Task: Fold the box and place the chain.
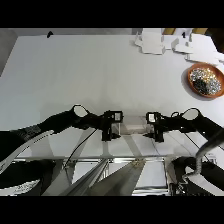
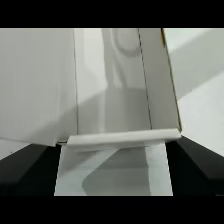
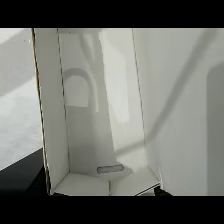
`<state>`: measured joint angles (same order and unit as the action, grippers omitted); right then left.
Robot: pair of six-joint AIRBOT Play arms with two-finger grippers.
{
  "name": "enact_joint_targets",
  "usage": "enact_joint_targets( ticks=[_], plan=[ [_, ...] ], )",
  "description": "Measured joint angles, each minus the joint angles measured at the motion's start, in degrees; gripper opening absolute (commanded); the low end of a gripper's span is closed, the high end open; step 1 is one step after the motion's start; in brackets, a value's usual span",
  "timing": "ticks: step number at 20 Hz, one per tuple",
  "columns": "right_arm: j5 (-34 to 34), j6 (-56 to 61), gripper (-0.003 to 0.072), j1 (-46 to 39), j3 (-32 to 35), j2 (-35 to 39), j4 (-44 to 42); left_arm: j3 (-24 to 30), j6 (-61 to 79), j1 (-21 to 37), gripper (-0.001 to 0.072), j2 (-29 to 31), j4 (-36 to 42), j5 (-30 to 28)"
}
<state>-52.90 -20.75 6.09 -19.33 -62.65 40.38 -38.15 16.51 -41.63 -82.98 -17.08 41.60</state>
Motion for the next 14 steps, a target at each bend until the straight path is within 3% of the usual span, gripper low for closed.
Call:
enact_joint_targets(
  ticks=[7, 14],
  plan=[
    [-0.07, -0.11, 0.0463, 0.0, 0.0, 0.0, 0.09, 2.8, 0.46, 1.4, 0.0707, 1.57, -0.79, -0.74],
    [-0.09, -0.15, 0.0463, 0.0, 0.0, 0.0, 0.13, 3.5, 8.26, -0.26, 0.0707, 0.76, 6.51, -2.8]
  ],
)
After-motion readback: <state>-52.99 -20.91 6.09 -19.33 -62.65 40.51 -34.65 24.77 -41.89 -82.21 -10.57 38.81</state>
